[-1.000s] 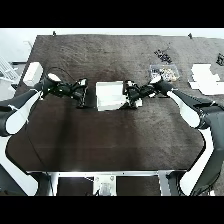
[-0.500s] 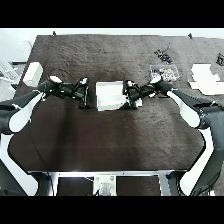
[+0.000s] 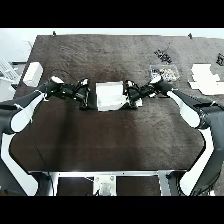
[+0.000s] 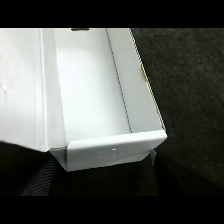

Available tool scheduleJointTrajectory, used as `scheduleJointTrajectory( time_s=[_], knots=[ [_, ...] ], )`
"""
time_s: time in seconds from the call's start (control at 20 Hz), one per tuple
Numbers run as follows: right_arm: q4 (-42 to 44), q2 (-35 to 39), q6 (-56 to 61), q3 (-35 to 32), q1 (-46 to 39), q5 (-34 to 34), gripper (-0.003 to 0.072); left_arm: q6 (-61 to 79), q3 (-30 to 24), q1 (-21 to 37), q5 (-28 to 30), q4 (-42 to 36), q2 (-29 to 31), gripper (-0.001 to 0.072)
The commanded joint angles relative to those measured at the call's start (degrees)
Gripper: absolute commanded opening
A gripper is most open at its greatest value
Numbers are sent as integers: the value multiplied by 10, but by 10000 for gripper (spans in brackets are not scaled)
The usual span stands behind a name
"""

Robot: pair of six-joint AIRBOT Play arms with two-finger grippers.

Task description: Fold the box and place the chain.

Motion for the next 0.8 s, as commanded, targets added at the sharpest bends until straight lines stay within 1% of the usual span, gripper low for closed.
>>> scheduleJointTrajectory(
  time_s=[0.0,0.35,0.5,0.75],
  knots=[
    [2,0,1,0,1,-1,555,4,0,-10,7,-2,-1,720],
    [2,0,1,0,1,-1,555,-1,0,-10,11,1,-1,720],
    [2,0,1,0,1,-1,555,-17,0,-2,-4,3,-1,720],
    [2,0,1,0,1,-1,555,-29,0,0,-9,23,-1,720]
  ],
)
